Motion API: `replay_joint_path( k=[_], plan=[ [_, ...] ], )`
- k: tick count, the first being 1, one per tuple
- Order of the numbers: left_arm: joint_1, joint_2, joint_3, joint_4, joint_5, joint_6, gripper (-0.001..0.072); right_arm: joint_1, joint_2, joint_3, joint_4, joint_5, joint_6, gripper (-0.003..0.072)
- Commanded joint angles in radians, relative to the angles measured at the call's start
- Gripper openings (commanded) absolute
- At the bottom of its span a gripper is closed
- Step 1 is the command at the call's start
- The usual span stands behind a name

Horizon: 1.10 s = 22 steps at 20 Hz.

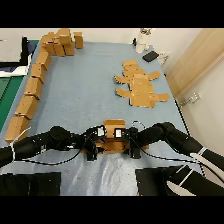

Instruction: Fold the box.

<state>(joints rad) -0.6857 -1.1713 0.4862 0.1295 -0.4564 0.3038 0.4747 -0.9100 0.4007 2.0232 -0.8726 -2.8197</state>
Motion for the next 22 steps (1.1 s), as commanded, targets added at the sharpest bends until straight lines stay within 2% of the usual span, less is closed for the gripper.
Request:
replay_joint_path(
  k=[1,2,3,7,8,9,10,11,13,14,16,18,20,22],
  plan=[
    [0.000,-0.001,0.001,-0.003,0.001,-0.001,0.0353,0.001,-0.001,0.000,0.000,0.000,-0.001,0.0551],
    [0.000,-0.001,0.000,-0.003,0.001,-0.001,0.0424,0.001,-0.001,0.000,0.000,0.000,-0.001,0.0551],
    [0.000,-0.001,0.000,-0.003,0.002,-0.002,0.0531,0.001,-0.001,0.000,0.000,0.000,-0.001,0.0551],
    [0.000,-0.001,-0.003,0.004,0.005,-0.002,0.0535,0.001,-0.001,0.000,0.000,0.000,-0.001,0.0551],
    [0.001,0.000,-0.003,0.006,0.005,-0.003,0.0514,0.001,-0.001,0.000,0.000,0.000,-0.001,0.0551],
    [0.002,0.002,-0.003,0.009,0.005,-0.007,0.0316,0.001,-0.001,0.000,0.000,0.000,-0.001,0.0551],
    [0.002,0.009,-0.003,0.023,0.004,-0.010,0.0066,0.001,-0.001,0.000,0.000,0.000,-0.001,0.0551],
    [0.002,0.018,-0.003,0.045,0.005,-0.020,0.0012,0.001,-0.001,0.000,0.000,0.000,-0.001,0.0550],
    [0.014,0.043,-0.003,0.132,0.008,-0.170,0.0012,0.001,-0.001,0.000,0.000,0.000,-0.001,0.0551],
    [0.029,0.065,-0.003,0.221,0.003,-0.312,0.0012,0.001,-0.001,0.000,0.000,0.000,-0.001,0.0551],
    [0.079,0.147,-0.003,0.549,-0.045,-0.707,0.0012,0.001,-0.001,0.000,0.000,0.000,-0.001,0.0550],
    [0.155,0.265,-0.003,0.807,-0.125,-1.065,0.0012,0.001,-0.001,0.000,0.000,0.000,-0.001,0.0551],
    [0.241,0.389,-0.003,0.911,-0.184,-1.304,0.0012,0.001,-0.001,0.000,0.000,0.000,-0.001,0.0551],
    [0.344,0.467,-0.018,0.930,-0.244,-1.500,0.0011,0.001,-0.001,0.000,0.000,0.000,-0.001,0.0551]
  ],
)
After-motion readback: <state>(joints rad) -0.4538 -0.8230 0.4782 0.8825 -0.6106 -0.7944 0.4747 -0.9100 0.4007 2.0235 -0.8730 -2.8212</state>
